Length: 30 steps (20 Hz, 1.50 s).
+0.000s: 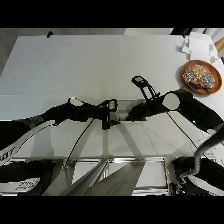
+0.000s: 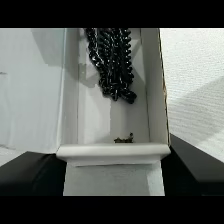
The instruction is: Fold the box and place the chain.
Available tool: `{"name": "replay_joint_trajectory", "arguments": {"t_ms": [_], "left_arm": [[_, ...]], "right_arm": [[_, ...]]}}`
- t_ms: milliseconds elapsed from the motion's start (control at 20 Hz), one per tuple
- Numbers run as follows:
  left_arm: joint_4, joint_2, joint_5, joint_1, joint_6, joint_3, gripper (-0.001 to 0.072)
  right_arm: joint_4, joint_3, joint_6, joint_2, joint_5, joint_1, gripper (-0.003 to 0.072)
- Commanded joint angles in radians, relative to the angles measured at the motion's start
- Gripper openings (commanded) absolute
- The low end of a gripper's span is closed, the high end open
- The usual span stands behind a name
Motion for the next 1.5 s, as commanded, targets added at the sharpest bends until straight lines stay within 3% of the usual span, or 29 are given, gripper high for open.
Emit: {"name": "replay_joint_trajectory", "arguments": {"t_ms": [0, 200, 300, 350, 450, 600, 850, 1200, 1450], "left_arm": [[0.0, 0.0, 0.0, 0.001, 0.0, 0.0, 0.0031], [0.0, 0.0, 0.0, 0.0, 0.0, 0.0, 0.0031], [0.0, 0.0, 0.0, 0.001, 0.0, 0.0, 0.0031], [0.0, 0.0, 0.0, 0.0, 0.0, 0.0, 0.0031], [0.0, 0.0, 0.0, 0.001, 0.0, 0.0, 0.0031], [0.0, 0.0, 0.0, 0.0, 0.0, 0.0, 0.0031], [0.0, 0.0, 0.0, 0.0, 0.0, 0.0, 0.0031], [0.0, 0.0, 0.0, 0.001, 0.0, 0.0, 0.0031], [0.0, 0.0, 0.0, 0.001, 0.0, 0.0, 0.0031]], "right_arm": [[-0.056, 0.0, 0.05, -0.001, 0.022, 0.001, 0.0075], [-0.055, 0.0, 0.05, -0.001, 0.03, 0.001, 0.0199], [-0.055, 0.0, 0.05, 0.0, 0.04, 0.0, 0.0327], [-0.055, 0.001, 0.05, 0.003, 0.047, 0.0, 0.0343], [-0.065, 0.004, 0.049, 0.03, 0.066, 0.0, 0.0338], [-0.197, 0.04, 0.052, 0.114, 0.167, -0.017, 0.0329], [-0.392, 0.06, 0.103, 0.24, 0.233, -0.242, 0.0313], [-0.39, 0.059, 0.132, 0.163, -0.029, -0.705, 0.0313], [-0.352, 0.059, 0.128, -0.047, -0.177, -0.774, 0.0305]]}}
